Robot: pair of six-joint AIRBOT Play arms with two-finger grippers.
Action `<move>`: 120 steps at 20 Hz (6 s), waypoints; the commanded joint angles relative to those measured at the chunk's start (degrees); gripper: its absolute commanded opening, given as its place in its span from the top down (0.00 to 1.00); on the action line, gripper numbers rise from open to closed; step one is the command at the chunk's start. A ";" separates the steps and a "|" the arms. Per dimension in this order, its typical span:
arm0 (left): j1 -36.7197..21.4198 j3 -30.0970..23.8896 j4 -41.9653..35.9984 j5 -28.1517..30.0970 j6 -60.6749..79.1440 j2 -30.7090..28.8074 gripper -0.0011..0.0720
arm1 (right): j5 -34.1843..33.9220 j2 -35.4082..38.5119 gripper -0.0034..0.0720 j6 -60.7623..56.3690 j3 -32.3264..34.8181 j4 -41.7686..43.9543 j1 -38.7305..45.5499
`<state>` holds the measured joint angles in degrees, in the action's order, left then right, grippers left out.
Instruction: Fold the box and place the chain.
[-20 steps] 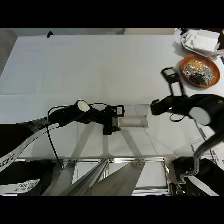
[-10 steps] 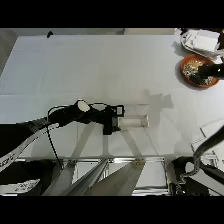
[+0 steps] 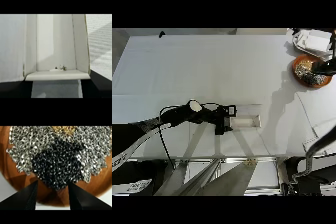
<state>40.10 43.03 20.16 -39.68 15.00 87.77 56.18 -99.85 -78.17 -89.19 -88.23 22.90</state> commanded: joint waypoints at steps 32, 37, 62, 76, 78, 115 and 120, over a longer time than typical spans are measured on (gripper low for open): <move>0.00 -0.02 0.02 0.02 0.02 -0.04 0.56 | 27.17 25.90 0.94 15.76 -1.51 27.21 -4.13; 0.00 -0.02 0.02 0.02 0.02 -0.04 0.56 | 35.21 32.63 0.94 14.99 -1.25 27.45 -9.62; 0.00 -0.02 0.02 0.02 0.02 -0.04 0.56 | 24.96 64.43 0.94 10.75 43.56 35.82 -19.34; 0.00 -0.02 0.02 0.02 0.02 -0.04 0.56 | 6.32 53.48 0.94 11.08 44.46 33.88 -43.95; 0.00 -0.02 0.02 0.02 0.02 -0.04 0.56 | 5.44 49.46 0.94 10.86 44.46 33.18 -47.08; 0.00 -0.02 0.02 0.02 0.02 -0.04 0.56 | 11.65 50.86 0.60 3.02 44.09 11.52 -29.53; 0.00 -0.02 0.02 0.02 0.02 -0.04 0.56 | 1.73 46.03 0.53 4.61 44.09 9.05 -20.52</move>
<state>40.10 43.03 20.16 -39.68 15.03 87.77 63.11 -51.72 -74.56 -44.97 -76.40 -2.13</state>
